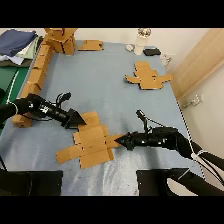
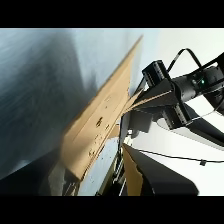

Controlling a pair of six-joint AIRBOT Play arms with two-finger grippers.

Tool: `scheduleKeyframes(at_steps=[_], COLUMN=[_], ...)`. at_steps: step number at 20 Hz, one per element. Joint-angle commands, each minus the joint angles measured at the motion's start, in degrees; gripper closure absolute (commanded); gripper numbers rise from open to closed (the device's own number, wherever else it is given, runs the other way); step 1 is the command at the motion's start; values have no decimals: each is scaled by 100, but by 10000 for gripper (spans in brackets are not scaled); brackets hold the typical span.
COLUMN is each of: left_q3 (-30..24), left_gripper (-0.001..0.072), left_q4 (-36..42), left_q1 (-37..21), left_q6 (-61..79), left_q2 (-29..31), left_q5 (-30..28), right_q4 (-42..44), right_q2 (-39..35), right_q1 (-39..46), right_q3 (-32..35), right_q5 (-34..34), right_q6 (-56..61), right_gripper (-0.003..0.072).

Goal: Fold the box.

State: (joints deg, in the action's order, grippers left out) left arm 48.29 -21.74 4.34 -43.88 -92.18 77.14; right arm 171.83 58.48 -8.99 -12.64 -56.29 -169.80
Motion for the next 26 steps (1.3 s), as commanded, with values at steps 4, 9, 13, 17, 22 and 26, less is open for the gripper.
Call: scheduleKeyframes(at_steps=[4,9,13,17,22,26], left_q3=[-17,-15,-15,-15,-17,-20], left_gripper=[319,484,484,466,490,486], left_q4=[203,273,269,269,229,109], left_q1=[439,457,448,358,164,297], left_q6=[426,732,815,811,804,807], left_q2=[-37,-39,-37,-37,-39,-39], left_q5=[2,-87,-229,-254,-4,-2], right_q4=[-17,-48,-105,-120,-131,-129], right_q2=[-22,-22,-22,-22,-22,-22], right_q1=[-7,-7,-7,-7,-7,-7], right_q3=[-2,-2,0,-2,-2,-2], right_q5=[50,35,39,46,79,142], right_q6=[92,179,201,238,245,247], right_gripper=[684,684,684,684,684,684])
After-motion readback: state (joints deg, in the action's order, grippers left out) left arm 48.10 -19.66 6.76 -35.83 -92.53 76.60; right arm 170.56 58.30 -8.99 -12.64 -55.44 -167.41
